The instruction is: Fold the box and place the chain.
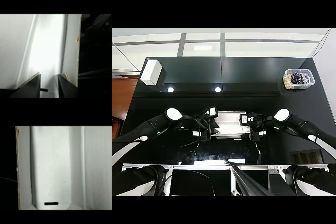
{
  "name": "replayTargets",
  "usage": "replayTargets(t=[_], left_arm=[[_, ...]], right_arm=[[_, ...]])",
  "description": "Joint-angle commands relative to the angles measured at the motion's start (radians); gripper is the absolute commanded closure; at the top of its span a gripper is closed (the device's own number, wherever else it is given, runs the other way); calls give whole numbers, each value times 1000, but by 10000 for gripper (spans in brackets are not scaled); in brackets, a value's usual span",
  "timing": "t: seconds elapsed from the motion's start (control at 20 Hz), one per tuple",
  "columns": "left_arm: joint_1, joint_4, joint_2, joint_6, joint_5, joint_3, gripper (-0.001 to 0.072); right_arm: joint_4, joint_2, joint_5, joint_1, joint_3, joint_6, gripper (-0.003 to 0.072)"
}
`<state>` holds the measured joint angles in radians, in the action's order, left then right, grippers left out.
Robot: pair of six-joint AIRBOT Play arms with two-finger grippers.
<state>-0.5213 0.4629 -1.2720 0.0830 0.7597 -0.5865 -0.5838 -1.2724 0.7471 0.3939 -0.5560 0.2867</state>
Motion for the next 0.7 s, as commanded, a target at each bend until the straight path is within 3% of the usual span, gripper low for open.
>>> replayTargets(t=[0.0, 0.1, 0.25, 0.3, 0.4, 0.65], left_arm=[[-9, 8, -1, 0, -2, 0, 482], [-8, 8, -1, -3, -8, 0, 333], [-7, 10, 0, -8, -25, 0, 333], [-6, 24, 1, -21, -23, 0, 375], [8, 119, 12, -126, -2, -11, 679], [231, 246, 105, -432, 177, -21, 684]], right_arm=[[0, -1, 0, 1, 0, 0, 217], [0, -1, 0, 1, 0, 0, 217], [0, -1, 0, 1, 0, -1, 217], [0, -1, 0, 1, 0, -1, 217], [0, -1, 0, 1, 0, -1, 217], [3, -1, 0, 1, 0, -1, 217]])
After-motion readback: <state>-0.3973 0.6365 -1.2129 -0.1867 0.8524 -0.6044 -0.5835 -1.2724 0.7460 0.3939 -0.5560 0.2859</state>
